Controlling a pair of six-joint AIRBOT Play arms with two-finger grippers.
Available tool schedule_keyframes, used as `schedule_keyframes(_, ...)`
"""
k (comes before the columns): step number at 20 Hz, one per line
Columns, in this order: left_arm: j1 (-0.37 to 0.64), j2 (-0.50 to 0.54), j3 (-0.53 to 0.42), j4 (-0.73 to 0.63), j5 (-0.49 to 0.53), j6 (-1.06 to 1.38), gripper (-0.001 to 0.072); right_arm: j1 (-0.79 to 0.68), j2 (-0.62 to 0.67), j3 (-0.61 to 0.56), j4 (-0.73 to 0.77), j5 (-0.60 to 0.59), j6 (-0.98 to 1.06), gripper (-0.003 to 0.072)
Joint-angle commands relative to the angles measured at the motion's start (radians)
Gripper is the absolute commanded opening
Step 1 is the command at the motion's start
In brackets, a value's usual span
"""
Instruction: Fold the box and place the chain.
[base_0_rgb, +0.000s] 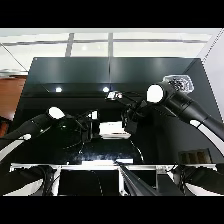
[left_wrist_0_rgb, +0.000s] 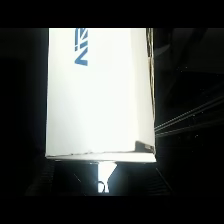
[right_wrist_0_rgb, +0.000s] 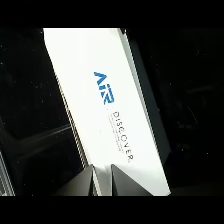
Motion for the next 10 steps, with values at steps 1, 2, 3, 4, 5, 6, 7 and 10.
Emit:
schedule_keyframes(1,0.000,-0.001,-0.001,0.001,0.000,0.002,0.0488,0.000,-0.001,0.000,-0.007,-0.005,0.000,0.0142)
schedule_keyframes(2,0.000,-0.001,-0.001,0.001,0.000,0.002,0.0488,0.000,-0.001,0.000,-0.008,-0.005,0.000,0.0142)
schedule_keyframes(3,0.000,-0.001,-0.001,0.001,0.000,0.002,0.0488,0.000,-0.001,0.000,-0.008,-0.005,0.000,0.0142)
schedule_keyframes(4,0.000,-0.001,-0.001,0.001,0.000,0.002,0.0488,0.000,-0.001,0.000,-0.008,-0.006,0.000,0.0142)
schedule_keyframes(5,0.000,-0.001,-0.001,0.001,0.000,0.002,0.0488,0.000,-0.001,0.000,-0.008,-0.007,0.001,0.0142)
schedule_keyframes(6,0.000,-0.001,-0.001,0.001,0.000,0.002,0.0488,0.000,-0.001,0.000,-0.008,-0.009,0.004,0.0142)
schedule_keyframes(7,0.000,-0.001,-0.001,0.001,0.000,0.002,0.0488,0.000,-0.001,0.000,-0.008,-0.015,0.016,0.0141)
schedule_keyframes(10,0.000,-0.001,-0.001,0.001,0.000,0.002,0.0488,0.000,-0.001,0.000,-0.008,-0.033,0.045,0.0141)
